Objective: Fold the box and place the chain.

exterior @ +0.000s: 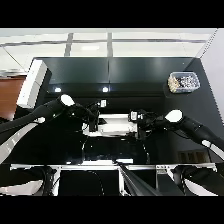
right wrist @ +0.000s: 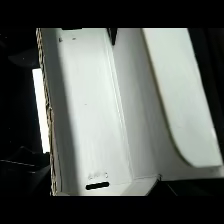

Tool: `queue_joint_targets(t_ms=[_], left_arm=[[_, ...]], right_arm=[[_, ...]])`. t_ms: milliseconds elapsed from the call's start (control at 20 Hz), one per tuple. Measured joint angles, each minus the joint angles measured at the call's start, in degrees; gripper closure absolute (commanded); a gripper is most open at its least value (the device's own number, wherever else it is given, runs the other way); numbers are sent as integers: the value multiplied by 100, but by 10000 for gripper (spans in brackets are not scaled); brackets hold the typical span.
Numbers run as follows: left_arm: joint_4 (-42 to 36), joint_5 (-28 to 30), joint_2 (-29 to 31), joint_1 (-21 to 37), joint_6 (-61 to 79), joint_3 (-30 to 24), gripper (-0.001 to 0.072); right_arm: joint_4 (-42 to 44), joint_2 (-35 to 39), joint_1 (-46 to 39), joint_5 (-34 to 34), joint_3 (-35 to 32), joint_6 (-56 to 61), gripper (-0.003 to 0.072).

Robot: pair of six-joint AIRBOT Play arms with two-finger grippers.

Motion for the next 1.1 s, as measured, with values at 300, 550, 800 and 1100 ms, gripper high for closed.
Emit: queue_joint_targets(t_ms=[300, 550, 800, 1100], left_arm=[[-2, 4, 0, -2, -2, 0, 683], [-2, 7, -2, -2, -2, 0, 683], [-2, 11, -2, -2, -4, 0, 684], [-2, 13, -2, -2, -7, 0, 683]], right_arm=[[-39, -330, -7, 52, 7, -212, -10], [-122, -391, 79, 0, 7, -199, -10], [-247, -415, 201, -160, 9, -28, -10], [-382, -448, 328, -356, 24, 203, 6]])
